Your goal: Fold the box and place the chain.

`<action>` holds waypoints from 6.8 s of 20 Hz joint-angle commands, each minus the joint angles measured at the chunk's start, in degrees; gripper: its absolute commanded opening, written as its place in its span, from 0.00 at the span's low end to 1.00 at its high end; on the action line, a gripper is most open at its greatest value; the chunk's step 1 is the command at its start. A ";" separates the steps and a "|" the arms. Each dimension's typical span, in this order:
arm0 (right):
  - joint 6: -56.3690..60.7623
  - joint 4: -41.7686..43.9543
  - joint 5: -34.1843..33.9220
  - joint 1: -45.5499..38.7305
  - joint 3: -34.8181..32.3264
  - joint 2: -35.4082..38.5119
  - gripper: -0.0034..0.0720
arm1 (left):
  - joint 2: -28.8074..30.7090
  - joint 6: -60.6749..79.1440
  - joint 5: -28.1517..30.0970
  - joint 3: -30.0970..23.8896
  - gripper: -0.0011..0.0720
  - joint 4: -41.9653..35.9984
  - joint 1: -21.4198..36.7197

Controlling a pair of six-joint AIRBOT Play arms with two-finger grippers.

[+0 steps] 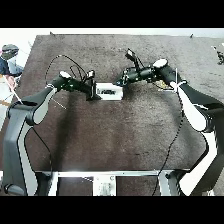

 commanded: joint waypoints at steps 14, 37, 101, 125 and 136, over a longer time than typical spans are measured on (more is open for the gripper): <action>-1.42 -11.10 -5.75 4.98 0.13 0.20 0.42 | 0.02 0.02 0.00 0.00 0.34 0.02 0.02; -1.18 -17.27 -1.46 5.97 2.03 0.33 0.31 | 0.02 0.04 0.00 0.00 0.34 0.02 0.02; 19.74 -7.85 -59.39 2.51 -69.48 78.44 0.06 | 0.02 0.07 0.02 0.00 0.34 -0.24 0.02; 19.69 -7.89 -63.21 2.54 -81.48 86.25 0.06 | 28.20 -29.03 29.00 0.11 0.02 -2.38 24.04; 19.69 -7.89 -63.23 2.54 -81.48 86.25 0.06 | 25.03 -45.81 44.19 -18.47 0.02 10.38 38.23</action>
